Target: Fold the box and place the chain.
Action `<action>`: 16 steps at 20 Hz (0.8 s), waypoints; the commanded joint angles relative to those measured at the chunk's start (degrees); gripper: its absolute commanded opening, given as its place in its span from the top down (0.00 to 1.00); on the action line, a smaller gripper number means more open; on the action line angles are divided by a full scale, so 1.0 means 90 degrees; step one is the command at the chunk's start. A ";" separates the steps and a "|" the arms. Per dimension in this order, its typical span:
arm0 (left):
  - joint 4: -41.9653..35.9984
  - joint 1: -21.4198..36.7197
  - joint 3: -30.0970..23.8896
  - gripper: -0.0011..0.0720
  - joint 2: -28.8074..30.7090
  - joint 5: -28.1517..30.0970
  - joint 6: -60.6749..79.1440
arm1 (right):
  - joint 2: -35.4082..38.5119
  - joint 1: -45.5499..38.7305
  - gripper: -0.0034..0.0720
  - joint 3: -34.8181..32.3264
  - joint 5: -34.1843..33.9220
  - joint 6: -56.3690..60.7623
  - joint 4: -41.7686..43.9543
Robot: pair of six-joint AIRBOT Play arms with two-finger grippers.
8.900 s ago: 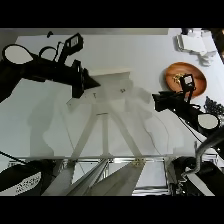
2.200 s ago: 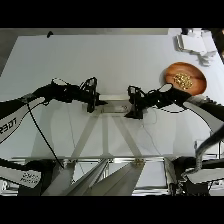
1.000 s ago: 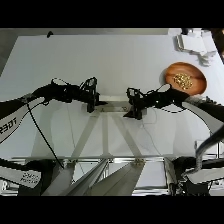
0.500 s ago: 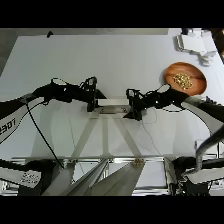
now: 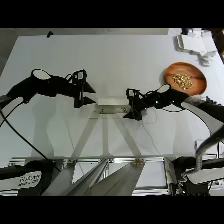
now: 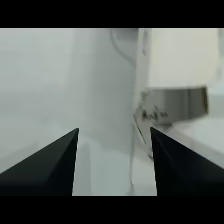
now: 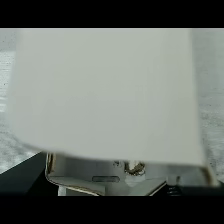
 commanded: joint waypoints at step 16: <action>-0.1134 -0.1127 -0.0192 0.97 0.0007 0.1923 -0.2373 | 0.0000 -0.0005 0.28 0.0005 -0.0012 0.0000 0.0002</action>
